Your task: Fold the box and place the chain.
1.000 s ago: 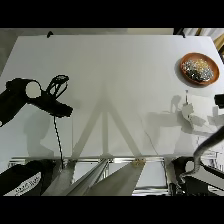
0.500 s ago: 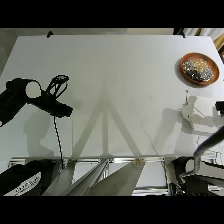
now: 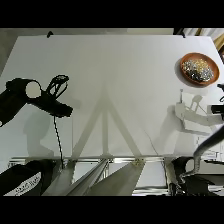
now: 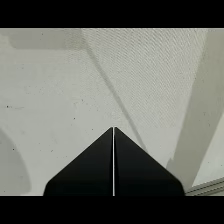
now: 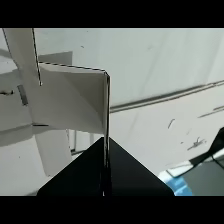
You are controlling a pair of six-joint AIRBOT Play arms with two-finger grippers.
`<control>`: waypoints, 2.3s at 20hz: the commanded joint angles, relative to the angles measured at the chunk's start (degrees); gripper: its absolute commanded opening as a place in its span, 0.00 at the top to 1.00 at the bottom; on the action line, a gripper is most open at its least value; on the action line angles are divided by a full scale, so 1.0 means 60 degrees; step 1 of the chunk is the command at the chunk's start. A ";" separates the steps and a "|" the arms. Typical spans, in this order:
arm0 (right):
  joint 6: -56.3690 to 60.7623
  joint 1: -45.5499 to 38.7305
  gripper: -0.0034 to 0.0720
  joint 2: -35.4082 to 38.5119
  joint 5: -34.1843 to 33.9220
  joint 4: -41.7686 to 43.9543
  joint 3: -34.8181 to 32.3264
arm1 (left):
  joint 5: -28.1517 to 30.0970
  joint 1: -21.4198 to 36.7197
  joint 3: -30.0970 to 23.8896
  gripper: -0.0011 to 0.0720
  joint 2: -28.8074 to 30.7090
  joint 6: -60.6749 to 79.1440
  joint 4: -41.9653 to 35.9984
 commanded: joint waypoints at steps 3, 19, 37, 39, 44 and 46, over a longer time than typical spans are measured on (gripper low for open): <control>-0.0171 0.2397 0.94 0.1147 -0.0415 0.1931 -0.0069 | 0.0004 0.0000 -0.0004 0.97 0.0007 0.0004 0.0004; 0.2466 0.9355 0.94 0.5122 -0.6626 0.7031 -0.4987 | 0.0036 0.0000 -0.0004 0.97 0.0004 -0.0004 0.0000; 0.3271 0.9876 0.93 0.5111 -0.6590 0.6357 -0.4987 | 0.2164 0.0000 0.1694 0.27 -0.3042 0.7122 -0.6834; 0.3271 0.9876 0.93 0.5111 -0.6561 0.6357 -0.4987 | 0.2127 0.0000 0.1814 0.27 -0.3541 0.7617 -0.7369; 0.3224 0.9876 0.93 0.5111 -0.6561 0.6357 -0.4987 | 0.1796 0.0004 0.1814 0.27 -0.4331 0.8236 -0.7668; 0.3224 0.9876 0.93 0.5111 -0.6546 0.6357 -0.4987 | 0.1716 0.0004 0.1814 0.27 -0.4521 0.8779 -0.8415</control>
